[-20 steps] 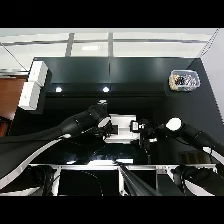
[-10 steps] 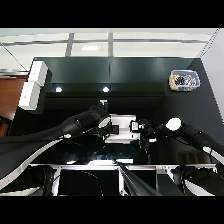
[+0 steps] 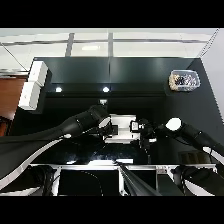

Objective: Fold the box and place the chain.

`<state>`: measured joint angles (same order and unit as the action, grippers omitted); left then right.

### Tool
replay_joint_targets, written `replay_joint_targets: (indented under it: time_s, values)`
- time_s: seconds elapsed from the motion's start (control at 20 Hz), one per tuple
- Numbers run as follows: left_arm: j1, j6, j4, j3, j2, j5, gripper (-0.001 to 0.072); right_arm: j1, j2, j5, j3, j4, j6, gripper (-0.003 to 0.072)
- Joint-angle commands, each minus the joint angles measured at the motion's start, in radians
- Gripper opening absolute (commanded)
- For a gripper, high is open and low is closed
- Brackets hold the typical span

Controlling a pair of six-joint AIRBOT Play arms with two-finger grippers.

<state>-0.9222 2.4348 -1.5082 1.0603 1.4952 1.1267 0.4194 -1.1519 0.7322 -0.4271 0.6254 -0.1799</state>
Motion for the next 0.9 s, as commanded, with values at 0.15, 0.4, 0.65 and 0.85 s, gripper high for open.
replay_joint_targets:
  time_s: [0.15,0.4,0.65,0.85]
  values:
    - [0.001,-0.003,-0.002,0.001,0.002,-0.002,0.0402,0.000,0.000,0.000,0.000,0.000,0.000,0.0480]
    - [0.002,-0.003,-0.002,0.001,0.003,-0.016,0.0328,0.000,0.000,0.000,0.000,0.000,0.000,0.0480]
    - [0.002,-0.003,-0.002,0.001,0.003,-0.023,0.0328,0.000,0.000,0.000,0.000,0.000,0.000,0.0480]
    - [0.002,-0.003,-0.002,0.001,0.005,-0.022,0.0328,0.000,0.000,0.000,0.000,0.000,0.000,0.0480]
